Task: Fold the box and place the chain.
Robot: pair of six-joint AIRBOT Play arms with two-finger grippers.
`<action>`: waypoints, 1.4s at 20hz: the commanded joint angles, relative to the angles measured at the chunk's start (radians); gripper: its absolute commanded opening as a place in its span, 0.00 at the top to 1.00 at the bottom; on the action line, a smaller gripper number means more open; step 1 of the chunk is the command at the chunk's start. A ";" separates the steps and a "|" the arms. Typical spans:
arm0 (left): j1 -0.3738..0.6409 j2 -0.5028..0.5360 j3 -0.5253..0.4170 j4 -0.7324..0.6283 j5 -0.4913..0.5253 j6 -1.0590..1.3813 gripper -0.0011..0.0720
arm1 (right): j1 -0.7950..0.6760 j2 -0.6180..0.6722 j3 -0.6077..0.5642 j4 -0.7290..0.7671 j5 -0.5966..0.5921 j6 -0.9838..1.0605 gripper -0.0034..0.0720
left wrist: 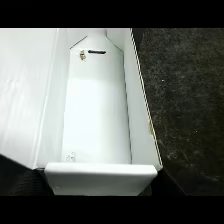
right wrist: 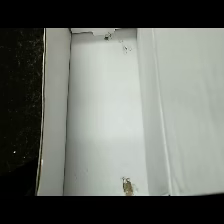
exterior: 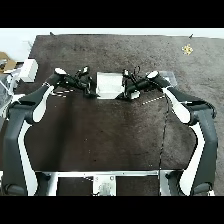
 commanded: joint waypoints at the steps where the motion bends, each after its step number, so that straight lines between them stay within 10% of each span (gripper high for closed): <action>1: -0.026 -0.024 0.000 0.000 0.045 0.021 0.00 | 0.001 0.000 0.000 0.000 0.000 0.000 0.36; 13: -0.030 -0.035 0.000 -0.021 0.057 0.020 0.02 | 0.001 0.000 0.000 0.000 0.000 0.000 0.36; 14: -0.030 -0.035 0.000 -0.021 0.057 0.019 0.10 | 0.001 0.000 0.000 0.000 0.000 0.000 0.36; 16: -0.030 -0.035 0.000 -0.020 0.056 0.020 0.64 | 0.001 0.000 0.000 0.000 0.000 0.000 0.36; 28: -0.030 -0.035 0.000 -0.021 0.055 0.015 0.68 | 0.001 0.000 0.000 0.000 0.000 0.000 0.36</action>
